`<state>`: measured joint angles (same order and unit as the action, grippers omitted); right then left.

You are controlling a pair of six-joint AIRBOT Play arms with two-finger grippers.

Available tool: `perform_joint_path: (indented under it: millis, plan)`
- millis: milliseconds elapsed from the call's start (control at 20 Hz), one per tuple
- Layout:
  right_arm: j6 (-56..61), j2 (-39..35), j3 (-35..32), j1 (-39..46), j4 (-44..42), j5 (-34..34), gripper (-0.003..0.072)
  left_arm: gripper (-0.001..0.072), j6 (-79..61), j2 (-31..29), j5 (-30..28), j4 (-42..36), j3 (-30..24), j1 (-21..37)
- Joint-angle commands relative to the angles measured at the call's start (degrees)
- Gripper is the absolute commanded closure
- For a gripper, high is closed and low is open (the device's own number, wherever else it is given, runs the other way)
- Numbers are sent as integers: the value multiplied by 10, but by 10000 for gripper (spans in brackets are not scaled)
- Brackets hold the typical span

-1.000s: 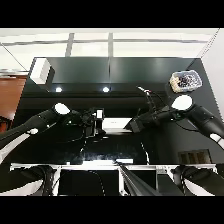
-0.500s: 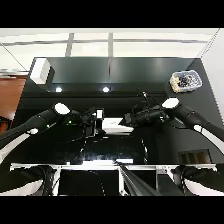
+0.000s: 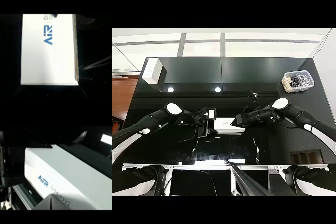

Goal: Fold the box and place the chain.

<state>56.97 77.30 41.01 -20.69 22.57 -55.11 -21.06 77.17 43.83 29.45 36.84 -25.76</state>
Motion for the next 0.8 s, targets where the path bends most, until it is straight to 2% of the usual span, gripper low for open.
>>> perform_joint_path:
  millis: [0, 100, 200, 350, 450, 550, 750]
  plan:
    - [-11, -46, 17, 26, -2, -80, 669, 351, 0, 0, 2, 1, 0, 0]
    - [-11, -97, 28, 66, 7, -129, 668, 348, 13, -3, 2, 3, 0, 1]
    - [-9, -149, 29, 121, 45, -144, 668, -1, 50, -19, -2, 8, 1, 3]
    - [13, -194, 29, 201, 96, -164, 668, -2, 141, -57, 6, 68, 20, 5]
    - [14, -195, 29, 237, 109, -169, 668, -2, 234, -78, 57, 103, 45, 5]
    - [14, -195, 29, 254, 112, -161, 668, -2, 292, -74, 117, 105, 77, -3]
    - [14, -195, 29, 253, 113, -149, 668, -1, 293, -31, 100, 106, 129, -64]
